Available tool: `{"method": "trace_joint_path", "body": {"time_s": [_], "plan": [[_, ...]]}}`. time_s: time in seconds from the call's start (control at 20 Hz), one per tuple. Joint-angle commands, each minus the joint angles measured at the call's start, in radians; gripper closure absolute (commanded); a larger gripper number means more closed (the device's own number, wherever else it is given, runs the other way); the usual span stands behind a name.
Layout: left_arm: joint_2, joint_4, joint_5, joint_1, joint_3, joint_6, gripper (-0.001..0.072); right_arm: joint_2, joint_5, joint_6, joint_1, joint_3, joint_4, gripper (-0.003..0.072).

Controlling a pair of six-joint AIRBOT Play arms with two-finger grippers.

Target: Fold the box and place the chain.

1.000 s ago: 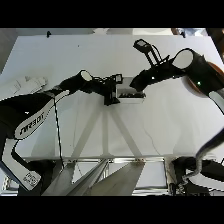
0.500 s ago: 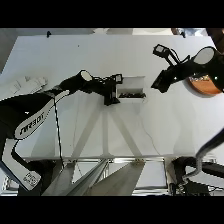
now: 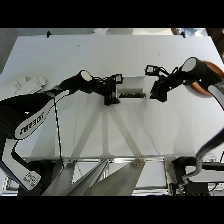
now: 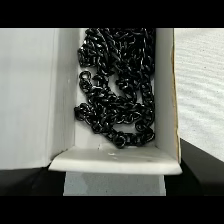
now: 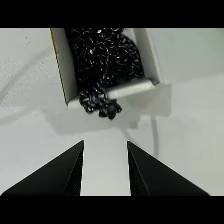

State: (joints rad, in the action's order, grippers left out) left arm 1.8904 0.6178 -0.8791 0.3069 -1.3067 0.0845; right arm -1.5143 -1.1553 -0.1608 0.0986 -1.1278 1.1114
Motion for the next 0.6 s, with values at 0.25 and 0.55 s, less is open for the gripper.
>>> {"method": "trace_joint_path", "body": {"time_s": [0.25, 0.55], "plan": [[-0.001, 0.000, 0.000, 0.000, 0.000, 0.000, 0.0496, -0.079, 0.130, 0.065, -0.060, 0.002, -0.027, 0.0364], [-0.001, 0.000, 0.000, 0.000, 0.001, 0.000, 0.0496, -0.079, 0.142, 0.060, -0.060, 0.002, 0.005, 0.0609]]}}
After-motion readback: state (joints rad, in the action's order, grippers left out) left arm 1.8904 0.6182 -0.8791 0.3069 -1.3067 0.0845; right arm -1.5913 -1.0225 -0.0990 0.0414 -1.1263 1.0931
